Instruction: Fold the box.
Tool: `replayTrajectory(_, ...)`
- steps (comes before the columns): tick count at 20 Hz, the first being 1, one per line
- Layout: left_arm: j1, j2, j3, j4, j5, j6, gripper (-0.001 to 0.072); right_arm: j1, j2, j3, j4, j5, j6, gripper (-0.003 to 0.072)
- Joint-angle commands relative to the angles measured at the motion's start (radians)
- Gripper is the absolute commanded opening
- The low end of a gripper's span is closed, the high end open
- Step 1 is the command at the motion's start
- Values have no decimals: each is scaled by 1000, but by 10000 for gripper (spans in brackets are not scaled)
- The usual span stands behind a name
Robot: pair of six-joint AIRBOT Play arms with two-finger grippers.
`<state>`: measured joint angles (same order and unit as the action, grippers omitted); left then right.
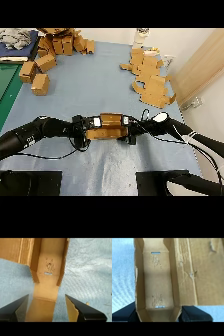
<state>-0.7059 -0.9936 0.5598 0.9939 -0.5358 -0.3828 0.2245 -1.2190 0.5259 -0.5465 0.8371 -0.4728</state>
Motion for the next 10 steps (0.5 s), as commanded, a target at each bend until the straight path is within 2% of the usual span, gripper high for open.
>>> replayTrajectory(1, -5, -6, -6, -9, 39, 9, 720, 0, 1, 0, 0, 0, 0, 576)
replayTrajectory(4, -5, -42, -3, -57, 46, 9, 720, 0, 1, 0, -1, 0, 0, 576)
replayTrajectory(10, -39, -90, 46, -59, 77, 9, 720, 0, 1, 0, -12, 0, 0, 576)
